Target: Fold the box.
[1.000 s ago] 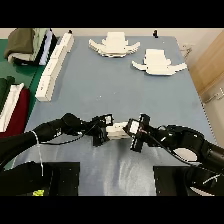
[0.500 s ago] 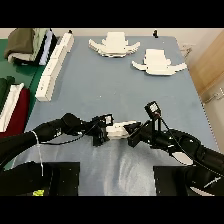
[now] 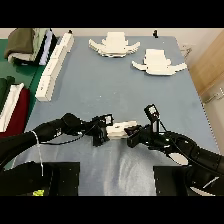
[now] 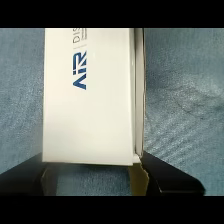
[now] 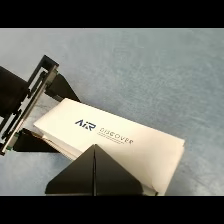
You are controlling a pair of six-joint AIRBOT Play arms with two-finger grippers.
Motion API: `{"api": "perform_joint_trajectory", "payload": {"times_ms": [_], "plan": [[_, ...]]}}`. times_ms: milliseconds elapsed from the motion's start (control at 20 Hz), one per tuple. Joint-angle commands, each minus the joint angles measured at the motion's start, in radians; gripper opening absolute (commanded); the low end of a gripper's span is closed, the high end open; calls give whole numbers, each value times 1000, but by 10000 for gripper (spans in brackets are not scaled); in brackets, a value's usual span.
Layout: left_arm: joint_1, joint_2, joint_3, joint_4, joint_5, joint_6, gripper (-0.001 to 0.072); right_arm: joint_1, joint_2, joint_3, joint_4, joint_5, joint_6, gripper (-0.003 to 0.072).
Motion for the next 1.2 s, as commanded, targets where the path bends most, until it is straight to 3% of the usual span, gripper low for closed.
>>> {"api": "perform_joint_trajectory", "payload": {"times_ms": [0, 900, 1150], "plan": [[0, 0, -1, 0, 0, 0, 454, 5, -7, -21, 7, 2, 5, 3], [0, 0, -1, 0, 0, 0, 455, 10, -31, -80, 37, -50, 5, 4], [0, 0, -1, 0, 0, 0, 455, 10, 74, -62, 36, -52, 5, 4]]}}
